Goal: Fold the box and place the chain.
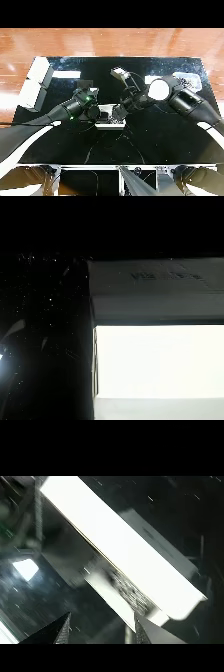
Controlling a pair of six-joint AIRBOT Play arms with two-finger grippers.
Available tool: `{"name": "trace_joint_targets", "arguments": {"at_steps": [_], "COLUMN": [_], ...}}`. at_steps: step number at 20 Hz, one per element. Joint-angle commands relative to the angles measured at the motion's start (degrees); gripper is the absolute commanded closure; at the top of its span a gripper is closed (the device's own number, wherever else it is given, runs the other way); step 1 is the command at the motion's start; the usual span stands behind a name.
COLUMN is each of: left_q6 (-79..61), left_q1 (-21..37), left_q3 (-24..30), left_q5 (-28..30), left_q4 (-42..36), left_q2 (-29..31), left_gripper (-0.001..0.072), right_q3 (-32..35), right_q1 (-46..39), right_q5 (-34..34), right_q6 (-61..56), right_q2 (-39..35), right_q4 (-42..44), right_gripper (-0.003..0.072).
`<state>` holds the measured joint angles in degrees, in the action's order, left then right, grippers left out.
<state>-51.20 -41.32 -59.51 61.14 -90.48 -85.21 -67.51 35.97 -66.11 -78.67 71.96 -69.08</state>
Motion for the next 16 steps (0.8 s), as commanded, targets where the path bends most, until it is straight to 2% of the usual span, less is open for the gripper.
{"name": "trace_joint_targets", "arguments": {"at_steps": [1,4,8,9,10,11,13,16], "left_q6": [-0.02,-0.02,-0.02,-0.02,0.00,-0.02,-0.02,0.00], "left_q1": [0.02,0.02,0.02,0.02,0.02,0.02,0.02,0.02], "left_q3": [0.02,0.02,0.02,0.02,0.00,0.00,0.00,-0.02], "left_q5": [0.07,0.04,0.00,-0.07,-0.15,-0.17,-0.17,-0.15], "left_q4": [0.02,0.04,0.02,0.00,-0.02,-0.02,-0.02,-0.02], "left_q2": [-0.02,-0.02,-0.02,-0.02,-0.02,-0.02,-0.02,-0.02], "left_gripper": [0.0690,0.0690,0.0690,0.0690,0.0690,0.0690,0.0690,0.0690], "right_q3": [0.02,0.26,6.01,8.46,10.60,12.57,15.32,15.85], "right_q1": [-4.09,-12.68,-20.00,-20.52,-20.61,-20.55,-20.55,-20.48], "right_q5": [-9.05,-15.12,-9.29,-8.11,-7.78,-7.69,-6.05,-5.64], "right_q6": [-0.20,-0.15,-0.72,-1.42,-1.11,-0.28,0.26,0.24], "right_q2": [-3.08,-4.22,-4.17,-3.98,-3.65,-3.34,-3.32,-3.32], "right_q4": [-6.03,-7.63,-7.13,-6.05,-4.42,-3.06,-0.96,-0.35], "right_gripper": [0.0191,0.0191,0.0189,0.0147,-0.0002,-0.0027,-0.0027,-0.0026]}}
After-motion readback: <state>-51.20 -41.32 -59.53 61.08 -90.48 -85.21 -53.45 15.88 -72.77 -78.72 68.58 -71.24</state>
